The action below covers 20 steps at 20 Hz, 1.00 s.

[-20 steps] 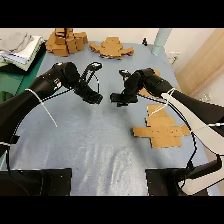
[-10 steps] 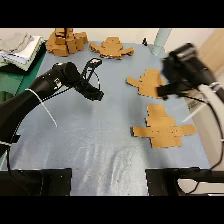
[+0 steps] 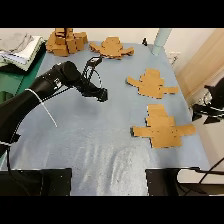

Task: Fold the box.

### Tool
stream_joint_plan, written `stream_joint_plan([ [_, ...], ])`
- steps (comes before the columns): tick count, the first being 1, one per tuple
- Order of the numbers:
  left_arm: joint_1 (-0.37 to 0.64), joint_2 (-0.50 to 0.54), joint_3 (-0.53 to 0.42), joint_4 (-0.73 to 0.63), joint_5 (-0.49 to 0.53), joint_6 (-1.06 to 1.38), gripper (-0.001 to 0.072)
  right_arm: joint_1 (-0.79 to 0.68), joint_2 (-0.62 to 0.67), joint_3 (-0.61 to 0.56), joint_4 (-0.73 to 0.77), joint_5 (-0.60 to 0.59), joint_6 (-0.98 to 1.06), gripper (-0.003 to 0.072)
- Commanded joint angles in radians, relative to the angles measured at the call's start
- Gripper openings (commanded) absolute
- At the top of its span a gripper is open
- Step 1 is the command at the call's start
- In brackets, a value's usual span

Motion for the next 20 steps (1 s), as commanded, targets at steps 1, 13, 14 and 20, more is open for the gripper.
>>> stream_joint_plan([
  [1,0.000,0.000,0.001,-0.146,-0.111,0.008,0.0678,-0.180,-0.105,-0.014,0.201,0.002,-0.241,0.0589],
  [13,0.003,0.000,0.001,-0.349,-0.061,0.085,0.0668,-0.093,-0.213,-0.044,0.644,-0.163,-0.382,0.0002],
  [14,0.009,0.000,0.000,-0.346,-0.066,0.097,0.0668,-0.060,-0.208,-0.058,0.689,-0.166,-0.365,0.0002],
  [20,0.152,0.007,-0.049,-0.351,-0.272,0.135,0.0667,0.206,0.079,-0.289,0.787,0.114,-0.346,0.0000],
])
